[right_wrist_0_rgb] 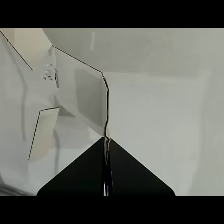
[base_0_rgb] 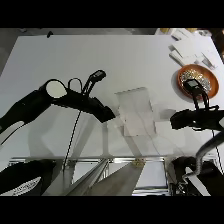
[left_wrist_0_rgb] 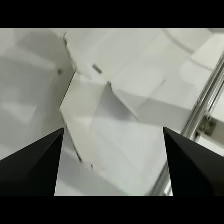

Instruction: Fold the box and place the chain.

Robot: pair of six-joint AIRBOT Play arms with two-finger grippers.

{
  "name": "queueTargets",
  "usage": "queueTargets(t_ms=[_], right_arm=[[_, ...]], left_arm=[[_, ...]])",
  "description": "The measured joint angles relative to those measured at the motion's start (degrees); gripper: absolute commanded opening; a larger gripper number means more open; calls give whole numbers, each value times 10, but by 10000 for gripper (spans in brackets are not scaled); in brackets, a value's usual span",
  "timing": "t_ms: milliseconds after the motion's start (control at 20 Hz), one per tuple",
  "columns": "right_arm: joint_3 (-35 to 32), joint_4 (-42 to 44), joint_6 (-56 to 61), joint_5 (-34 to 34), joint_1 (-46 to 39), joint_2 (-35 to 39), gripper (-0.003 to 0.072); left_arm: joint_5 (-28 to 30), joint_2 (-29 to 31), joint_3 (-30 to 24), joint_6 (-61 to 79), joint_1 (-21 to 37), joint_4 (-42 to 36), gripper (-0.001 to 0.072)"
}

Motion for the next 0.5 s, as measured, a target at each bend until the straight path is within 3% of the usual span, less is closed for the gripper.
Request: queueTargets(t_ms=[250, 500], right_arm=[[-3, 10, -14, 12, 2, 13, 18], [-4, 15, -19, 24, 2, 16, 18]], left_arm=[[51, -89, -8, 154, 1, -145, 697], [50, -188, 54, 218, 4, -202, 695]])
